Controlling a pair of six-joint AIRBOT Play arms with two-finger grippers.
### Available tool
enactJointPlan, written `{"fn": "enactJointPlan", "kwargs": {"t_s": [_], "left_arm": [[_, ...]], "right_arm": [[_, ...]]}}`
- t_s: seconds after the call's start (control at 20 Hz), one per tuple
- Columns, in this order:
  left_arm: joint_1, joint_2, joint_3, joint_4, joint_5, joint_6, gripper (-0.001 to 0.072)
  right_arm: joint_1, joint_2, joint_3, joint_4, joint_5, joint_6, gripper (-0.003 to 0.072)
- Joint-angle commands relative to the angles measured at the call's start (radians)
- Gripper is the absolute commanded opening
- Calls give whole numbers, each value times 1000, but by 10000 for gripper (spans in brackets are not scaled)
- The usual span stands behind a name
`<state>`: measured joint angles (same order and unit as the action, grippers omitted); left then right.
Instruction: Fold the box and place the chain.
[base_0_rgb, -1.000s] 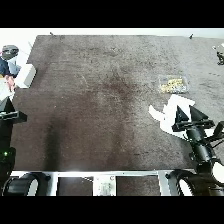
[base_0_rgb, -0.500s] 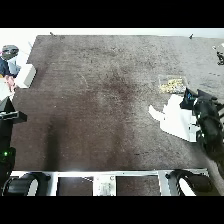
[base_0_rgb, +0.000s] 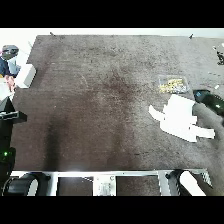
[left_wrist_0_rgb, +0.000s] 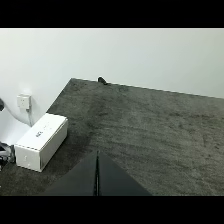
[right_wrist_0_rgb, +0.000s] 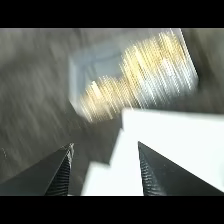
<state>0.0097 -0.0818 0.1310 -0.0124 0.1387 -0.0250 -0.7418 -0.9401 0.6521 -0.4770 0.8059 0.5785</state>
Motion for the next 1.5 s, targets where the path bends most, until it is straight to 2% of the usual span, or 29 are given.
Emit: {"fn": "enactJointPlan", "kwargs": {"t_s": [0.0,0.1,0.2,0.3,0.45,0.8,1.0,1.05,1.25,1.35,1.4,1.45], "left_arm": [[0,0,0,0,1,0,15],[0,0,0,0,0,0,15],[0,0,0,0,0,0,15],[0,0,0,0,0,0,15],[0,0,0,0,0,0,15],[0,0,0,0,0,0,15],[0,0,0,0,0,0,15],[0,0,0,0,0,0,15],[0,0,0,0,0,0,15],[0,0,0,0,0,0,15],[0,0,0,0,0,0,15],[0,0,0,0,0,0,14]], "right_arm": [[-300,-78,134,-365,364,262,471],[-407,-142,212,-441,412,321,471],[-462,-243,298,-494,510,321,471],[-485,-348,374,-526,589,305,470],[-485,-470,461,-564,635,245,470],[-484,-695,567,-567,694,93,470],[-483,-782,578,-529,720,-19,465],[-483,-805,577,-505,729,-45,337],[-433,-882,576,-438,813,-90,345],[-391,-903,575,-435,814,-90,344],[-368,-912,576,-438,828,-97,302],[-351,-919,576,-439,852,-114,189]]}}
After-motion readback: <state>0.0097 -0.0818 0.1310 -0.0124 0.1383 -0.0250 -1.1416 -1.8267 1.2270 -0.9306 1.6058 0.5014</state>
